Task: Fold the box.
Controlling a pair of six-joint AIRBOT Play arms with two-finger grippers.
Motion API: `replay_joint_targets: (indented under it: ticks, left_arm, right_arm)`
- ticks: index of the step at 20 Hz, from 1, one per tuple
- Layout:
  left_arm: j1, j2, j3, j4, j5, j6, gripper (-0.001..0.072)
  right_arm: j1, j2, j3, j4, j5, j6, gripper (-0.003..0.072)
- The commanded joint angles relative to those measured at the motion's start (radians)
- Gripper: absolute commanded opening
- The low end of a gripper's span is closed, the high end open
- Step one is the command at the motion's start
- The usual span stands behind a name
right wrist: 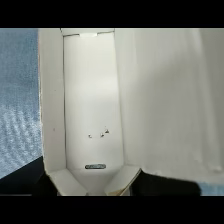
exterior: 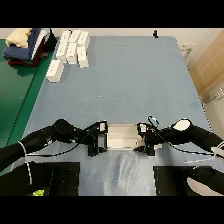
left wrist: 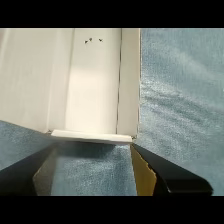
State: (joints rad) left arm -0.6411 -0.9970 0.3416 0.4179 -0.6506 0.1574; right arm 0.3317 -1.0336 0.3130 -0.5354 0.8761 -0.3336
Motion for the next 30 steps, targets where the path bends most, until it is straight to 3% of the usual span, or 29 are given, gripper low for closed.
replay_joint_targets:
  ticks: [1,10,30]
  left_arm:
    - [-0.018,-0.007,0.000,-0.014,0.056,0.000,0.0674]
    - [-0.095,-0.051,0.026,-0.035,0.122,0.011,0.0674]
    - [-0.138,-0.088,0.043,-0.014,0.158,0.051,0.0670]
  right_arm:
    - [0.000,0.000,0.000,0.000,0.000,0.000,0.0542]
    - [0.000,0.000,0.000,0.000,0.000,0.000,0.0542]
    - [0.000,0.000,0.000,0.000,0.000,0.000,0.0542]
